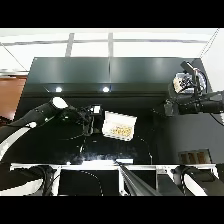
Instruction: Fold the box and place the chain.
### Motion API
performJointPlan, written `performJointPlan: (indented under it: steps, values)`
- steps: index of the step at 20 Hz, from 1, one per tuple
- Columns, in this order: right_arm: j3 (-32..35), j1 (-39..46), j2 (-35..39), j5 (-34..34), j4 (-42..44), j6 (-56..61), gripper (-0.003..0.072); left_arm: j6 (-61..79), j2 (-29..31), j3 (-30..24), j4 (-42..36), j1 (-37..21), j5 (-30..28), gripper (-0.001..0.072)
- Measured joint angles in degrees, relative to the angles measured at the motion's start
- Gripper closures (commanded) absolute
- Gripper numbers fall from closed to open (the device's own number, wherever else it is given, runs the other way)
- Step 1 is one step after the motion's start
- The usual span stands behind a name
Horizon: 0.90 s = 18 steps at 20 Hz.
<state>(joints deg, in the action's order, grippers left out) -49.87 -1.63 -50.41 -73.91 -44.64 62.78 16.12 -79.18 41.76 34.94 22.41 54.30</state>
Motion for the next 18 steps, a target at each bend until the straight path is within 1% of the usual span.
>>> performJointPlan:
  steps: [4, 13, 18]
  values:
    - [0.0, 0.0, 0.0, -0.02, 0.02, 0.0, 0.0347, 0.24, -0.72, 0.81, -0.59, 0.37, 1.75, 0.0007]
    - [0.0, 0.0, 0.0, -0.02, 0.0, -0.02, 0.0347, 1.11, -1.18, 1.05, -1.57, 2.86, 1.79, 0.0005]
    - [0.0, 0.0, 0.0, -0.17, 0.0, 0.0, 0.0348, -2.01, -0.92, 1.05, 0.76, 2.86, 1.81, 0.0004]
